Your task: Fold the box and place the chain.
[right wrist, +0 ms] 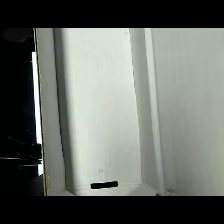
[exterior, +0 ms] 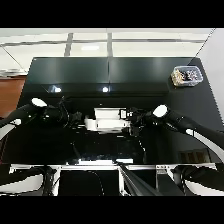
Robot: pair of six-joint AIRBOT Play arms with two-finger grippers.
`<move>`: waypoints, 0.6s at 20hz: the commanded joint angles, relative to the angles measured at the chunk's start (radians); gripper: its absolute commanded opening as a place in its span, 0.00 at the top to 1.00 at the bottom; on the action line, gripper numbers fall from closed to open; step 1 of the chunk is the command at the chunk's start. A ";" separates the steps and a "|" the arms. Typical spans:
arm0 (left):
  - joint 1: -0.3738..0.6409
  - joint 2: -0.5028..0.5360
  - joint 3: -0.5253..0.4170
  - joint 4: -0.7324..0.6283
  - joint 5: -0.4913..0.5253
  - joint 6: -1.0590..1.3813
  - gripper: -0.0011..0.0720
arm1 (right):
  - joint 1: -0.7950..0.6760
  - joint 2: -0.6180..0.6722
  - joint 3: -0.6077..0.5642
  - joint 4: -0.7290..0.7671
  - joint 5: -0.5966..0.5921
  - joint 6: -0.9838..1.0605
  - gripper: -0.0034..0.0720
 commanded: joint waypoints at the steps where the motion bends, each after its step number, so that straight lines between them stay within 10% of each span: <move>1: -0.001 -0.001 0.035 -0.014 -0.053 0.003 0.19 | 0.001 0.000 0.001 0.000 0.000 0.000 0.64; 12: -0.080 -0.001 0.085 -0.071 -0.131 0.014 0.19 | 0.001 0.000 0.001 0.000 0.000 0.000 0.64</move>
